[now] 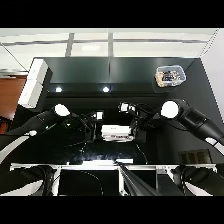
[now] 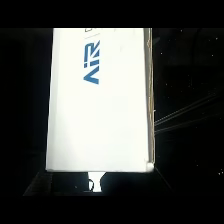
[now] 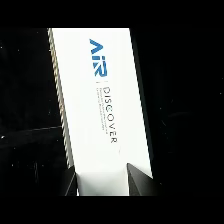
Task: Fold the box and place the chain.
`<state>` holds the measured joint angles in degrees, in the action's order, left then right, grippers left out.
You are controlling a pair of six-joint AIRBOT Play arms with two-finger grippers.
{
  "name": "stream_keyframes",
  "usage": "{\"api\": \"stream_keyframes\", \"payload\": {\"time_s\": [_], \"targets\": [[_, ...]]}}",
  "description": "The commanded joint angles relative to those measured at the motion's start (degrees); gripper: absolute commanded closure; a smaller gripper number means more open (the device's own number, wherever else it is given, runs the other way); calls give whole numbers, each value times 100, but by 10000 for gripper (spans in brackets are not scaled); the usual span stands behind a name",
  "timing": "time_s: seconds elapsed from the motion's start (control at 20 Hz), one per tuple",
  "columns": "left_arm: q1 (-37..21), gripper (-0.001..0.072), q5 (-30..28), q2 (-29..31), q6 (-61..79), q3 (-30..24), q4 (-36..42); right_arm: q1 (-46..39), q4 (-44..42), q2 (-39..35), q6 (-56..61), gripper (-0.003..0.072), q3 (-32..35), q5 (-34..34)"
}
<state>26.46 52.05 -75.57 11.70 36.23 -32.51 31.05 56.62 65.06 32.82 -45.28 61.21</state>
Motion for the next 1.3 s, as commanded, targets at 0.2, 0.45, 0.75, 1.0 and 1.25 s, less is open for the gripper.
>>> {"api": "stream_keyframes", "payload": {"time_s": [0.2,0.45,0.75,1.0,1.25], "targets": [[-7,359,0,0,4,-2,-4,0,87,-24,0,370,-26,-232],[-7,359,0,0,4,-2,-4,2,92,-26,0,369,-155,-227],[-7,359,0,0,4,-2,-4,2,87,-26,0,339,-155,37],[-7,359,0,0,4,-2,-4,2,81,-24,68,228,-155,7],[-7,359,0,0,4,-2,-4,4,66,-24,66,228,-155,140]]}}
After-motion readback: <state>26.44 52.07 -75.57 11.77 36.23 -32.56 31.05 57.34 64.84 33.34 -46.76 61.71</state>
